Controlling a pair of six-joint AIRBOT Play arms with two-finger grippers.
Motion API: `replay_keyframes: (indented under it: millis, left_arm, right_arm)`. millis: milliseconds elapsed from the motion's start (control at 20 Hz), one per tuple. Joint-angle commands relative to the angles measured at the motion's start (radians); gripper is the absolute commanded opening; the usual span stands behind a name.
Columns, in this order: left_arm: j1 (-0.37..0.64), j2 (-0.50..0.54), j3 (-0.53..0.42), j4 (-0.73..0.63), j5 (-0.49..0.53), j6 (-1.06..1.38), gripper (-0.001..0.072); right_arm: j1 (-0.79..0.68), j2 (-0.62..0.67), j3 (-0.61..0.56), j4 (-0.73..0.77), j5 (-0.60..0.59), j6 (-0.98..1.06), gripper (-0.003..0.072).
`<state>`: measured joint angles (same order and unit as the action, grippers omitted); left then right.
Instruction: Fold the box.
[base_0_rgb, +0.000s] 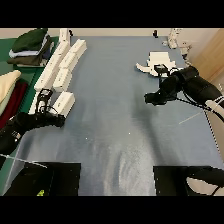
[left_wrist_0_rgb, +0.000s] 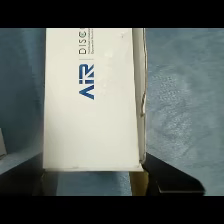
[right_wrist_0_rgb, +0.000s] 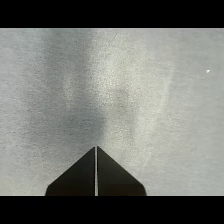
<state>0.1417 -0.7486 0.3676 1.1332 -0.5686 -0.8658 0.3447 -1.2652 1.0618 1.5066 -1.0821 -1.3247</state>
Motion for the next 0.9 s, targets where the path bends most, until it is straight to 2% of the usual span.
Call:
replay_keyframes:
  millis: [0,150,300,450,600,850]
  left_arm:
    - [0.039,-0.058,0.001,0.003,0.065,-0.05,0.0413]
    - [0.039,-0.068,0.0,-0.015,0.111,-0.051,0.0414]
    - [0.042,-0.083,0.002,-0.013,0.219,-0.108,0.0414]
    - [0.04,-0.172,0.036,-0.011,0.233,-0.112,0.0414]
    - [0.024,-0.313,0.117,-0.016,0.222,-0.123,0.0414]
    - [-0.029,-0.5,0.314,-0.015,0.233,-0.186,0.0413]
  right_arm:
    - [0.0,-0.001,0.001,0.0,0.0,0.0,0.0023]
    - [0.0,-0.001,0.001,0.0,0.0,0.0,0.0023]
    - [0.0,-0.001,0.001,0.0,0.0,0.0,0.0022]
    - [0.0,-0.001,0.001,0.0,0.0,0.0,0.0023]
    - [0.0,-0.001,0.001,0.0,0.0,0.0,0.0023]
    - [0.0,-0.001,0.001,0.0,0.0,0.0,0.0023]
